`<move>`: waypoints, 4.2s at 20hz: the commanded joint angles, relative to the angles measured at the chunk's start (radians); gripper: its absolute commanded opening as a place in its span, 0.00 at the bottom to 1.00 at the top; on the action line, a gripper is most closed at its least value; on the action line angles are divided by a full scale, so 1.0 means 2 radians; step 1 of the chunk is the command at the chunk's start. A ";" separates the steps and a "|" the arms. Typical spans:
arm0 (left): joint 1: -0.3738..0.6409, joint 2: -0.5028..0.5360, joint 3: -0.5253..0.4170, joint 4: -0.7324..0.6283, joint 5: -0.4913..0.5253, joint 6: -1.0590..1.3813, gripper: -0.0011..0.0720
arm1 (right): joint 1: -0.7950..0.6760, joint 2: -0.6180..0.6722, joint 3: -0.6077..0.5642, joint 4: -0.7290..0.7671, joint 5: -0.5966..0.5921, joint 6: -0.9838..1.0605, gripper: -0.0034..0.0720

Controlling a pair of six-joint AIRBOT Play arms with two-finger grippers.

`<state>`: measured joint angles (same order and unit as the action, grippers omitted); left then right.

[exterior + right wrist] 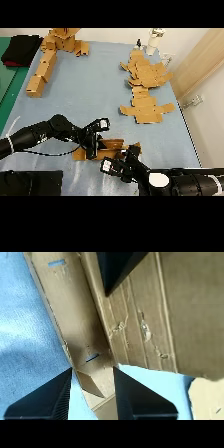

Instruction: Fold the box.

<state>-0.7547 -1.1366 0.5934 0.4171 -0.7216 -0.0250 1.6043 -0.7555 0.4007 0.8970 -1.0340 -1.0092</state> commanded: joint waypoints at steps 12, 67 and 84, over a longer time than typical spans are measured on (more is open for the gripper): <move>0.001 -0.005 0.004 0.005 0.008 0.001 0.03 | -0.002 0.000 0.000 -0.024 -0.019 0.039 0.83; 0.000 -0.005 0.006 0.008 0.006 0.001 0.03 | -0.482 -0.003 -0.050 0.603 0.185 -0.888 0.84; 0.000 -0.005 0.006 0.008 0.006 0.001 0.03 | -0.482 -0.030 -0.046 0.612 0.159 -0.887 0.84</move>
<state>-0.7536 -1.1465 0.6044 0.4339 -0.7094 -0.0235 0.6399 -0.8146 0.3077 2.1178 -0.7116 -2.7811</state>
